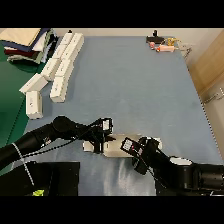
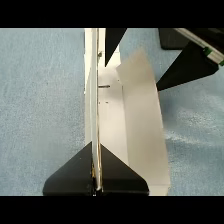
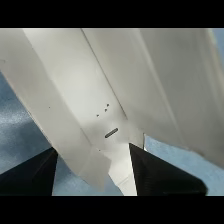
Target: Fold the box.
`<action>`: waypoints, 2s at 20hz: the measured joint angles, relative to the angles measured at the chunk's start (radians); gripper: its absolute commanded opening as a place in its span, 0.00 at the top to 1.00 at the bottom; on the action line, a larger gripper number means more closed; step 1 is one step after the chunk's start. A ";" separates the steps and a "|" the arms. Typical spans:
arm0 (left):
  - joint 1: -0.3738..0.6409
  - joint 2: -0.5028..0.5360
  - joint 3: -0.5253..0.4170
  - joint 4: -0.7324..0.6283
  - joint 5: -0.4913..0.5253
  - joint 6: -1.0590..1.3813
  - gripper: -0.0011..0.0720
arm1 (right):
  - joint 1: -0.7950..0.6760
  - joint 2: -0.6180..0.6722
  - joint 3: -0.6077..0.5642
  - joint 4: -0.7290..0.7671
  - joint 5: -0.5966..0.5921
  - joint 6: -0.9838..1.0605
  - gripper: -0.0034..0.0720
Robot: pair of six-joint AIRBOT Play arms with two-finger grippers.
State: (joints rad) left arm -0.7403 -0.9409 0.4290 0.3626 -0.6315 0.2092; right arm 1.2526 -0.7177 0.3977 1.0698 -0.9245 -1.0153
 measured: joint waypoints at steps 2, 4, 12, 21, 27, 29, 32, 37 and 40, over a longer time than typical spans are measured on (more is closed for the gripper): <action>0.000 0.000 0.000 0.000 0.000 0.000 0.97 | 0.000 0.011 0.006 -0.007 -0.019 0.019 0.00; 0.000 0.000 0.000 0.000 0.000 0.000 0.97 | 0.000 0.021 0.010 -0.012 -0.041 0.035 0.00; 0.000 0.000 0.000 0.000 0.000 0.000 0.97 | -0.113 0.062 0.013 0.037 -0.024 -0.118 0.00; 0.000 0.000 0.000 0.000 0.001 0.000 0.97 | -0.600 0.073 0.010 0.604 0.090 -0.960 0.00; 0.000 0.000 0.000 0.000 0.000 0.000 0.97 | -0.872 -0.054 0.010 1.025 0.014 -1.581 0.00; 0.000 0.000 0.000 0.000 0.000 0.000 0.97 | -0.904 -0.093 0.010 1.083 0.001 -1.674 0.00; 0.000 0.000 0.000 0.000 0.000 0.000 0.97 | -0.926 -0.121 0.010 1.114 -0.009 -1.740 0.00; 0.000 0.000 0.000 0.000 0.000 0.000 0.97 | -0.938 -0.123 0.010 1.110 -0.018 -1.773 0.00; 0.000 0.000 0.000 0.000 0.000 0.000 0.97 | -0.940 -0.123 0.010 1.109 -0.018 -1.780 0.01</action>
State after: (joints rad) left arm -0.7403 -0.9409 0.4290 0.3626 -0.6312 0.2089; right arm 0.3126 -0.8406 0.4080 2.1788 -0.9424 -2.7956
